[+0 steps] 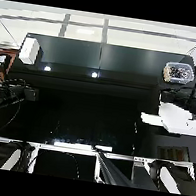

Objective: Fold the box and place the chain.

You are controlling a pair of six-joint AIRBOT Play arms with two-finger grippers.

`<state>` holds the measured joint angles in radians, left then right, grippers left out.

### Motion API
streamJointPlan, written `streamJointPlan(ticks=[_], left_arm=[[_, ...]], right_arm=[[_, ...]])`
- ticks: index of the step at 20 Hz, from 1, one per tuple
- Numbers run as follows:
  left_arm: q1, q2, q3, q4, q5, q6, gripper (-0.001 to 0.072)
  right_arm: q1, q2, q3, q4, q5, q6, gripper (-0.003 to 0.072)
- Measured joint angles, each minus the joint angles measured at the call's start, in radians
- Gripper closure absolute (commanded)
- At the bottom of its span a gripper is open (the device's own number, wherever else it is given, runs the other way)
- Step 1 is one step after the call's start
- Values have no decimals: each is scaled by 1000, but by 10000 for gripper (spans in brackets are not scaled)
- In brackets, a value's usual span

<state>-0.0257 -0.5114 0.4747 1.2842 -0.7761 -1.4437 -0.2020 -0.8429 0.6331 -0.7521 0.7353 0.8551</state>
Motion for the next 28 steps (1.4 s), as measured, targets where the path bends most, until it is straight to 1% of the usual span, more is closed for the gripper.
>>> streamJointPlan(ticks=[2,3,4,5,6,7,8,10,12,15,16,18,19,22,24,27,28], left_arm=[[0,-21,-13,-19,79,0,674],[0,-39,-17,-34,124,0,533],[0,-58,-18,-45,162,0,173],[0,-80,-17,-51,189,0,3],[0,-103,-11,-54,212,-1,3],[1,-125,-3,-51,220,0,3],[2,-148,8,-37,210,0,3],[3,-185,34,12,151,0,4],[4,-208,55,76,69,0,4],[7,-223,70,144,-28,-12,4],[7,-226,73,156,-48,-26,4],[7,-229,76,172,-77,-55,4],[7,-230,77,179,-88,-66,4],[7,-232,79,185,-103,-84,6],[7,-232,79,180,-109,-90,6],[7,-233,79,170,-118,-95,7],[7,-233,79,169,-118,-97,7]], right_arm=[[0,-7,0,34,-66,0,667],[0,-16,0,43,-113,0,657],[-3,-28,0,47,-162,9,515],[-13,-44,2,50,-214,29,281],[-31,-64,10,49,-264,55,-34],[-53,-86,25,48,-292,71,-34],[-81,-114,48,37,-295,86,-34],[-150,-187,126,-24,-241,109,-34],[-236,-278,240,-153,-128,193,-34],[-412,-433,441,-430,60,404,-34],[-472,-478,494,-488,122,450,-34],[-594,-561,583,-557,227,511,-34],[-651,-599,614,-564,272,506,-34],[-750,-689,663,-528,434,348,-34],[-778,-731,677,-506,508,273,-34],[-778,-763,687,-502,592,187,-34],[-771,-769,689,-509,602,161,73]])
